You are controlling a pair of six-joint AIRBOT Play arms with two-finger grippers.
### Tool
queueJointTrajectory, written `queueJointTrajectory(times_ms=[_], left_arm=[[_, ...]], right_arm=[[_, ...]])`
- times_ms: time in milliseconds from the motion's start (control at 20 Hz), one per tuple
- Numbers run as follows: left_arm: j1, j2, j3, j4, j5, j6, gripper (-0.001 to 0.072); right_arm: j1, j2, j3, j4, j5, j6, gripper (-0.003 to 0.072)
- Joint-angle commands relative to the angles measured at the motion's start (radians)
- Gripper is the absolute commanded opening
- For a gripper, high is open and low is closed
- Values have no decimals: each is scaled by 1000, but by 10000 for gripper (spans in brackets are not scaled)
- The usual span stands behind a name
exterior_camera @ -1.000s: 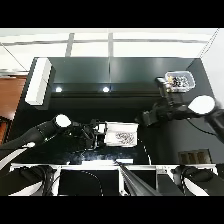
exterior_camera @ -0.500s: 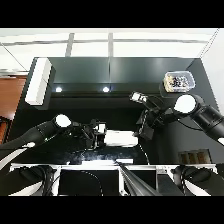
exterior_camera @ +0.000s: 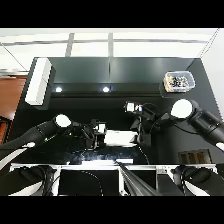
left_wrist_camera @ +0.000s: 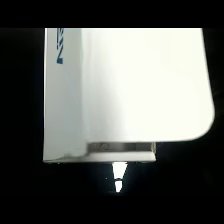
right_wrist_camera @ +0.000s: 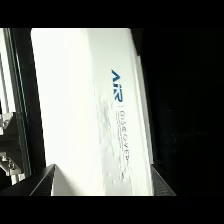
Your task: Fold the box and place the chain.
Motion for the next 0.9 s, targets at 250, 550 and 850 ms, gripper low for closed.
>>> queueJointTrajectory(times_ms=[250,550,850], left_arm=[[0,-1,1,0,-2,0,439],[0,-1,1,0,-2,0,439],[0,-1,1,0,-2,0,439]], right_arm=[[54,11,-54,-45,-154,-63,553],[54,11,-54,-37,-101,13,305],[54,11,-54,-36,-76,47,305]])
